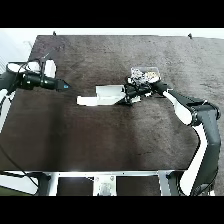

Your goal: Fold the box and place the chain.

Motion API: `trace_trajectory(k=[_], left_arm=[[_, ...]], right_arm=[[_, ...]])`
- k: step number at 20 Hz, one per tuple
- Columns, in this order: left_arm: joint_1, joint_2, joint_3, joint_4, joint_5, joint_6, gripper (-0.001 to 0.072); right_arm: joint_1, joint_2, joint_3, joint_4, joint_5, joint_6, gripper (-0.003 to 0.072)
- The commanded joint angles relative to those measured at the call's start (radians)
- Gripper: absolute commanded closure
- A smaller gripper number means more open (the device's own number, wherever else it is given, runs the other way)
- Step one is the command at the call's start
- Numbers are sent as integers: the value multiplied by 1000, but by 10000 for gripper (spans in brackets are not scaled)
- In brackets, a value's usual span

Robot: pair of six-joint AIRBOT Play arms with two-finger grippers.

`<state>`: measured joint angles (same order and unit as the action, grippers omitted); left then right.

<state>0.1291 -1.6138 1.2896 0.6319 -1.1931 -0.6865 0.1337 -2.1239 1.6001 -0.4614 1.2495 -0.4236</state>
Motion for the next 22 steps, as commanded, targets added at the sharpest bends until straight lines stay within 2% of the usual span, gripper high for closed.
trace_trajectory(k=[1,3,12,17,22], left_arm=[[10,2,-85,16,47,-57,689],[10,-4,-117,19,89,-65,688],[0,-144,-120,-13,116,-69,689],[-86,-212,-106,-86,154,-72,689],[-145,-212,-50,-119,150,-66,687]], right_arm=[[0,-1,0,1,0,0,210],[0,-1,0,1,0,0,210],[0,-1,0,1,0,0,210],[0,-1,0,1,0,0,210],[0,-1,0,1,0,0,210]])
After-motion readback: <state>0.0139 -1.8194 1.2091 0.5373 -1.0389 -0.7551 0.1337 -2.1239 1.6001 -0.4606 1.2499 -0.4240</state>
